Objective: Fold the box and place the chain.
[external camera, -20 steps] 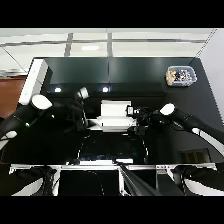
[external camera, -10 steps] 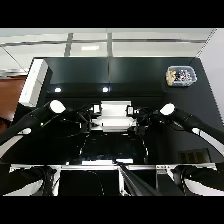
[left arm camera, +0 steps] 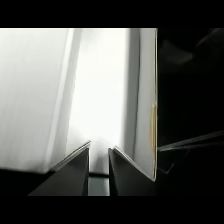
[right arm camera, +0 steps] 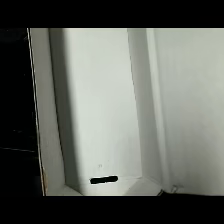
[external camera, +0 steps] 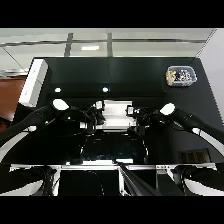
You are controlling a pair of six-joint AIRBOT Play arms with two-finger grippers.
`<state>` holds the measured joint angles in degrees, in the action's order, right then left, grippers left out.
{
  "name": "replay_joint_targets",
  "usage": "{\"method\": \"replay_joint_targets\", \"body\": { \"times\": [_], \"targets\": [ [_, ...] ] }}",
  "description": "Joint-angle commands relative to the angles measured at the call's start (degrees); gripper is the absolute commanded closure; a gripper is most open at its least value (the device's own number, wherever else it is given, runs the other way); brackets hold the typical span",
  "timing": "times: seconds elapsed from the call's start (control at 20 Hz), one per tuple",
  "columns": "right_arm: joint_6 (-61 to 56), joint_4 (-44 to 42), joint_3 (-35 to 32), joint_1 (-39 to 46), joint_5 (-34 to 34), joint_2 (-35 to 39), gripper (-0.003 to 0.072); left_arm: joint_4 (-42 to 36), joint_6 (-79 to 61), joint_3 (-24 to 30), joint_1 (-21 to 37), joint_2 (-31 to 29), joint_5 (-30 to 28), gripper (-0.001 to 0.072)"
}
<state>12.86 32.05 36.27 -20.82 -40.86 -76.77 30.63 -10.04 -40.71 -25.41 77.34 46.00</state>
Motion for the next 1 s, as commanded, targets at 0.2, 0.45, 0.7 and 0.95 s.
{"method": "replay_joint_targets", "body": {
  "times": [0.2, 0.45, 0.7, 0.95],
  "targets": [
    [0.00, -0.04, 0.00, 0.00, -0.02, 0.02, 0.0585, -3.21, 1.68, -0.07, 0.02, 2.10, -0.22, 0.0679],
    [-0.02, -0.04, 0.02, 0.00, -0.02, 0.02, 0.0585, -1.79, 1.73, -0.09, 0.66, 2.03, 1.42, 0.0518],
    [-0.02, -0.04, 0.00, 0.00, -0.02, 0.02, 0.0584, 6.47, 12.72, -3.45, 3.04, -0.35, 5.70, 0.0681],
    [-0.02, -0.04, 0.00, 0.00, -0.02, 0.02, 0.0585, 25.44, 51.01, -5.88, 15.26, -8.96, 14.86, 0.0681]
  ]
}}
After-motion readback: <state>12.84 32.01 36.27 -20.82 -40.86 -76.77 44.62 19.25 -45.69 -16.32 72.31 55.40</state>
